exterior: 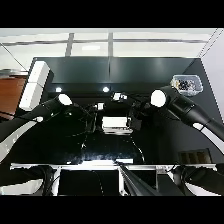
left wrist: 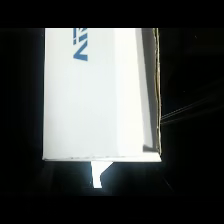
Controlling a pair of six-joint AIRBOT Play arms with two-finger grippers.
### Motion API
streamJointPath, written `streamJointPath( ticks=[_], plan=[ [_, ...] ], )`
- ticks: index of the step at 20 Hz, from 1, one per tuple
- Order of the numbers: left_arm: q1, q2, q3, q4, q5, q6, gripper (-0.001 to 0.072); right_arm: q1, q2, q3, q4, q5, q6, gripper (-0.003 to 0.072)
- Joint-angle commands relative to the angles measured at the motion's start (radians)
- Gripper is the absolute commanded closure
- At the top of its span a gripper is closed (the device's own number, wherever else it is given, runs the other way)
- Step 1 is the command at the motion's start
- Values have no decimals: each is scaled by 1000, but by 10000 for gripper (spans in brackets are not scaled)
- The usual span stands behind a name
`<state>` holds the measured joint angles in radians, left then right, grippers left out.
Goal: Fold the box and place the chain.
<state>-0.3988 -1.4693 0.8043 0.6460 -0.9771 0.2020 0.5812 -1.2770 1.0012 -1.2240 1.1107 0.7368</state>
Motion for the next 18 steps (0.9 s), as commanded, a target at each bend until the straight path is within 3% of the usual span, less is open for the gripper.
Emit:
streamJointPath(
  ticks=[1, 18],
  plan=[
    [0, 0, 0, 0, 0, -1, 307, 0, 0, 0, 0, 22, 1, 268],
    [0, 0, 0, 0, 0, -1, 307, 1, -8, -20, 31, 29, 1, 265]
  ],
)
